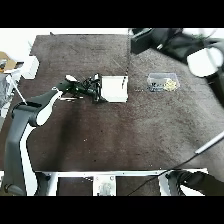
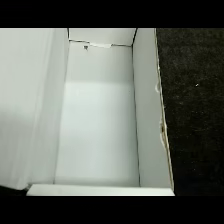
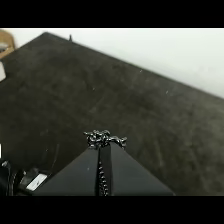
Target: Fold the box and place the chain.
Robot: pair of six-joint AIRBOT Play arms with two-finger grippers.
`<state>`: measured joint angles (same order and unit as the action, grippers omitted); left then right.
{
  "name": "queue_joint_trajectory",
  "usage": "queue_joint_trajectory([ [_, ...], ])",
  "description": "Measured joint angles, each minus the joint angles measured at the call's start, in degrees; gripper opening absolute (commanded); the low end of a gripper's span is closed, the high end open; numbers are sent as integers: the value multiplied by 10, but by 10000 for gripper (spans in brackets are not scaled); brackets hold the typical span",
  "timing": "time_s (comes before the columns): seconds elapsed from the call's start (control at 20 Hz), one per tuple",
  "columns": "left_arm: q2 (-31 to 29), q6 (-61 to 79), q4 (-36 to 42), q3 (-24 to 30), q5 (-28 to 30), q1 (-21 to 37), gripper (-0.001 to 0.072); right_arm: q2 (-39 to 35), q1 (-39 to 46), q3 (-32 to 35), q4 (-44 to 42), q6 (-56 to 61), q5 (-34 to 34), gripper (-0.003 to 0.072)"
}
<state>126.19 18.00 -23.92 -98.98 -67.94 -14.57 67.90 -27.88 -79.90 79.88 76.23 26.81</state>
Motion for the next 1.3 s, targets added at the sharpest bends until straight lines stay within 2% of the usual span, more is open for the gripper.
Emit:
queue_joint_trajectory([
  [0.25, 0, 0, 0, 0, 0, 0, 463, 59, -14, 67, -11, 14, -23, 9],
  [0.3, 0, 0, 0, 0, 0, 0, 463, 72, -15, 81, -12, 18, -27, 202],
  [0.35, 0, 0, 0, 0, 0, 0, 463, 82, -15, 92, -12, 19, -31, 450],
  [0.4, 0, 0, 0, 0, 0, 0, 463, 90, -12, 100, -12, 21, -34, 355],
  [0.45, 0, 0, 0, 0, 0, 0, 463, 95, -9, 107, -12, 24, -34, 296],
  [0.6, 0, 0, 0, 0, 0, 0, 463, 90, 9, 118, -12, 28, -24, 296],
  [0.7, 0, 0, 0, 0, 0, 0, 463, 80, 37, 123, -11, 42, 9, 296],
  [0.8, 0, 0, 0, 0, 0, 0, 463, 74, 80, 138, -11, 66, 52, 296],
  [0.9, 0, 0, 0, 0, 0, 0, 463, 72, 132, 168, -12, 95, 67, 297],
  [1.05, 0, 0, 0, 0, 0, 0, 463, 91, 205, 215, -50, 135, 36, 297],
  [1.2, 0, 0, 0, 0, 0, 0, 463, 135, 238, 231, -109, 151, -16, 298],
  [1.25, 0, 0, 0, 0, 0, 0, 463, 154, 242, 230, -126, 154, -34, 351],
  [1.3, 0, 0, 0, 0, 0, 0, 463, 173, 244, 225, -140, 157, -44, 366],
])
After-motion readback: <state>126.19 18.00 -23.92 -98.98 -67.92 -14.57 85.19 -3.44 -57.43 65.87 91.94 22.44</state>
